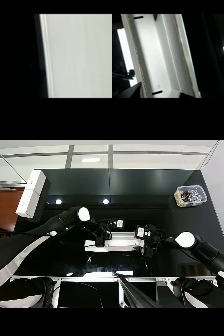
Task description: Fold the box and place the chain.
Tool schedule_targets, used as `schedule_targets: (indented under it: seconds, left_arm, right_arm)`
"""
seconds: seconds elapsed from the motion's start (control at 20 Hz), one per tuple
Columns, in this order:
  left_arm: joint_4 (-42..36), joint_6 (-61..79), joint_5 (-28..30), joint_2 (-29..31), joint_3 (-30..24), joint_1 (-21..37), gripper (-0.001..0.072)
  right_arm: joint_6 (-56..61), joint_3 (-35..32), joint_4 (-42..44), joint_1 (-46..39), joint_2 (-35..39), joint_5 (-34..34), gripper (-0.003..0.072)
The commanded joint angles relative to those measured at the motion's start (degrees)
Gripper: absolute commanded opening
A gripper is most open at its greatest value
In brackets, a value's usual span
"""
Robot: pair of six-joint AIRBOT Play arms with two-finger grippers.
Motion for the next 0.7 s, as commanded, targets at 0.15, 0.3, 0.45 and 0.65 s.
schedule_targets:
  seconds: [0.15, 0.3, 0.45, 0.65]
  left_arm:
    - [-0.1, 0.2, 0.0, 0.0, 0.0, 0.7, 0.0023]
    - [-0.2, 0.2, -1.3, 0.0, 0.0, 0.7, 0.0023]
    - [-0.2, 0.2, -2.2, 0.0, 0.0, 0.7, 0.0023]
    - [-0.2, 0.2, -2.4, 0.0, 0.0, 0.7, 0.0023]
  right_arm:
    - [-1.8, -0.3, 2.6, 0.0, -2.4, 4.2, 0.0637]
    - [-4.8, -0.3, 5.2, 0.0, -3.7, 4.2, 0.0637]
    - [-7.7, -0.5, 5.2, 0.0, -6.3, 4.1, 0.0637]
    - [-8.7, -0.5, 5.2, 0.0, -8.0, 3.5, 0.0636]
